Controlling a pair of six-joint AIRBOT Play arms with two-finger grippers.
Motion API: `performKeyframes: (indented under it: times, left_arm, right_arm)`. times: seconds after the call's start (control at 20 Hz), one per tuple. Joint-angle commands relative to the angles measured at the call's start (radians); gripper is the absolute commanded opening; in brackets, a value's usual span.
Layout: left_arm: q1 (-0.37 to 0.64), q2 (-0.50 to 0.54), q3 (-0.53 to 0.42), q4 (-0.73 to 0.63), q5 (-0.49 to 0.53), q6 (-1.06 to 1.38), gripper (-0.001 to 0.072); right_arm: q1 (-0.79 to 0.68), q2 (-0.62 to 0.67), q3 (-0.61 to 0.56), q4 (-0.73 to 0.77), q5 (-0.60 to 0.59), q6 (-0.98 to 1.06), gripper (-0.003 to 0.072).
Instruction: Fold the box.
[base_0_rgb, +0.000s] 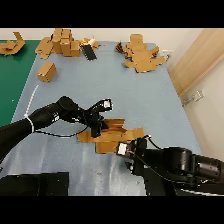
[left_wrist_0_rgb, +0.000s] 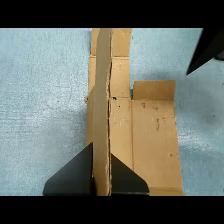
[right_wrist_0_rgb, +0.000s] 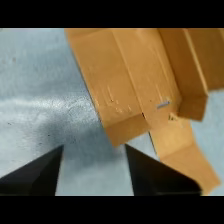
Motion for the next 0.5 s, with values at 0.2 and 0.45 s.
performKeyframes:
  times: [0.2, 0.45]
  left_arm:
    - [-0.001, 0.0, 0.0, 0.0, 0.0, 0.0, 0.0014]
    - [-0.001, 0.0, 0.0, 0.0, 0.0, 0.0, 0.0014]
  right_arm:
    - [0.082, -0.209, -0.02, -0.209, 0.147, -0.013, 0.0622]
    - [0.082, -0.214, -0.01, -0.375, 0.151, 0.132, 0.0622]
